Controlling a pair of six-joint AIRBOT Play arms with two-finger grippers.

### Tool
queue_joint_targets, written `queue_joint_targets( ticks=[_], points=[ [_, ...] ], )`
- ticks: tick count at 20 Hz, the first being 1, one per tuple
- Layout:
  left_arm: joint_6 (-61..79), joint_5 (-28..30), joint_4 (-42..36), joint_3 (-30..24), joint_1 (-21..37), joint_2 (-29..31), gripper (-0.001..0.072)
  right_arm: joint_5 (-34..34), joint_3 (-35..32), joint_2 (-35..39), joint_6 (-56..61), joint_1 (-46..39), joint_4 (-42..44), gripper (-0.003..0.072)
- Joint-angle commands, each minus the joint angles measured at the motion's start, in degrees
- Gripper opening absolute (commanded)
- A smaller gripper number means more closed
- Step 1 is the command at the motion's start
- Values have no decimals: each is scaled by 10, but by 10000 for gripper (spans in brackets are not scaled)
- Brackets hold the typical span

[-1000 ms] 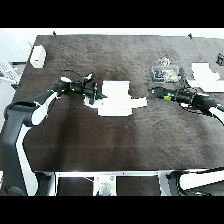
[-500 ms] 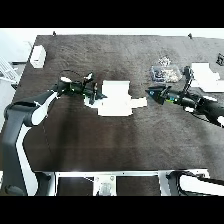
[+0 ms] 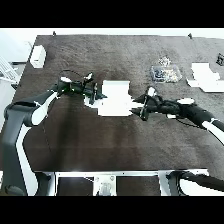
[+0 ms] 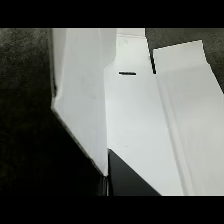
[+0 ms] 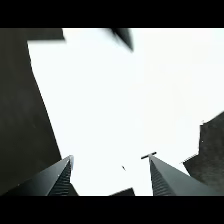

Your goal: Fold the box and place the chain.

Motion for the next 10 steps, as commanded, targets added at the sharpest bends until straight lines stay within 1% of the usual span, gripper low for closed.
queue_joint_targets(
  ticks=[1, 2, 3, 5, 10],
  points=[
    [0, 0, 0, 0, 0, 0, 23, -80, -2, 1, -38, 46, -45, 582],
    [0, 0, 0, 0, 0, 0, 23, -78, -2, 0, -39, 47, -48, 594],
    [0, 0, 0, 0, 0, 0, 23, -77, -2, 1, -42, 49, -69, 688],
    [0, 0, 0, 0, 0, 0, 24, -76, -2, -2, -43, 54, -94, 691],
    [0, 0, 0, 0, 0, 0, 23, -73, -2, -28, -56, 77, -96, 690]
  ],
)
